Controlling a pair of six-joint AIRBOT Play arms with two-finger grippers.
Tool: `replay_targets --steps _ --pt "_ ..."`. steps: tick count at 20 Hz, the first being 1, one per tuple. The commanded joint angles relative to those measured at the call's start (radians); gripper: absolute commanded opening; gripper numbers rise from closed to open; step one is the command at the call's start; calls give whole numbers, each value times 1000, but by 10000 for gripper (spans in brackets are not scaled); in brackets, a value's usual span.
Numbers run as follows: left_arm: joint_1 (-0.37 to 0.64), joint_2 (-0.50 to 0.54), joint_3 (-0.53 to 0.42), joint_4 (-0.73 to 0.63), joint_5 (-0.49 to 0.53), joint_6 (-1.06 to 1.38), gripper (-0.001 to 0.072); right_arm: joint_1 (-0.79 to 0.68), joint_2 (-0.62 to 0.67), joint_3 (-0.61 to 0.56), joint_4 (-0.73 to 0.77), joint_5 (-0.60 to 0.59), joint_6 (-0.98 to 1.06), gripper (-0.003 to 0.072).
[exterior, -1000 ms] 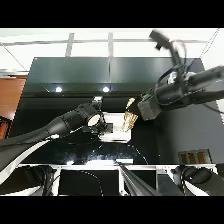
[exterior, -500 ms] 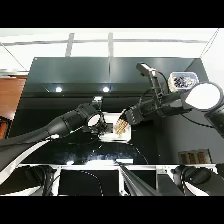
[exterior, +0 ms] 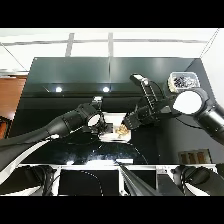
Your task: Fold the box and place the chain.
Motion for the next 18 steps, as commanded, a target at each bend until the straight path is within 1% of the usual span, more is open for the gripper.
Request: replay_targets --steps 1,2,3,4,7,10,12,14,17,18 --pt "1 -1 0 -1 -2 0 25 10 -27 -6 -28 -3 2 14" --pt "1 -1 0 -1 -2 0 25 10 -31 -6 -28 -3 3 113" --pt "1 -1 0 -1 -1 0 25 10 -31 -6 -28 -3 7 394" --pt "1 -1 0 -1 -1 0 25 9 -31 -6 -29 2 7 418" --pt "1 -1 0 -14 0 0 26 -31 -7 -6 -89 56 40 417" --pt "1 -3 0 -23 1 0 26 -124 87 -6 -180 135 42 417" --pt "1 -4 0 -23 13 0 26 -182 160 -6 -226 159 51 417" --pt "0 -5 -3 -18 60 13 27 -221 215 -6 -233 161 51 417" --pt "3 -10 -3 -4 58 -111 25 -227 236 -6 -233 173 51 417" --pt "3 -10 -2 -5 58 -122 47 -226 236 -6 -233 174 51 417"
